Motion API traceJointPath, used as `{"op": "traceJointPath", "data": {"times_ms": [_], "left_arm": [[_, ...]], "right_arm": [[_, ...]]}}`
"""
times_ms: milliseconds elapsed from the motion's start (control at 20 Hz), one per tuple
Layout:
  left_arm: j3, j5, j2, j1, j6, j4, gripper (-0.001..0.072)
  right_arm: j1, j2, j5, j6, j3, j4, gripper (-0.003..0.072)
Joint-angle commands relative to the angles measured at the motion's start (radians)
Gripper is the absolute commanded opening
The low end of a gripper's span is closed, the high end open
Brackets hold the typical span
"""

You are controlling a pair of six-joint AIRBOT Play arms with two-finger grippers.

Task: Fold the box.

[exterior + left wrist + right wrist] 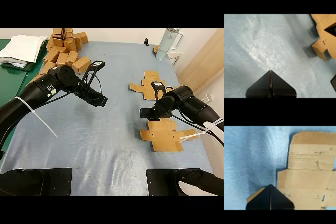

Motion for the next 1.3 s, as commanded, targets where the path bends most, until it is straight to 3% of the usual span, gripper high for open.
{"op": "traceJointPath", "data": {"times_ms": [0,450,650,900,1000,1150,1200,1250], "left_arm": [[0.001,0.0,0.0,0.0,0.0,0.0,0.0014],[0.001,0.0,0.0,0.0,0.0,0.0,0.0014],[0.001,0.014,-0.001,0.0,0.0,-0.011,0.0014],[0.001,0.084,-0.001,0.0,0.0,-0.041,0.0014],[0.001,0.1,-0.001,0.0,0.0,-0.093,0.0014],[0.001,0.101,-0.002,0.0,-0.005,-0.135,0.0015],[0.001,0.096,-0.006,0.0,-0.033,-0.138,0.0066],[0.0,0.085,-0.011,0.0,-0.047,-0.138,0.0528]], "right_arm": [[0.0,0.0,0.0,0.0,0.001,0.0,0.0008],[0.0,0.0,0.002,0.001,0.001,0.002,0.0008],[0.0,-0.001,0.13,0.005,0.002,0.006,0.0008],[0.0,-0.018,0.169,0.098,0.0,0.023,0.0006],[-0.026,-0.014,0.043,0.097,0.04,-0.139,0.0003],[-0.175,-0.012,-0.369,0.061,0.142,-0.551,0.0005],[-0.254,-0.01,-0.432,0.027,0.154,-0.619,0.0005],[-0.355,-0.003,-0.43,-0.028,0.151,-0.613,0.0006]]}}
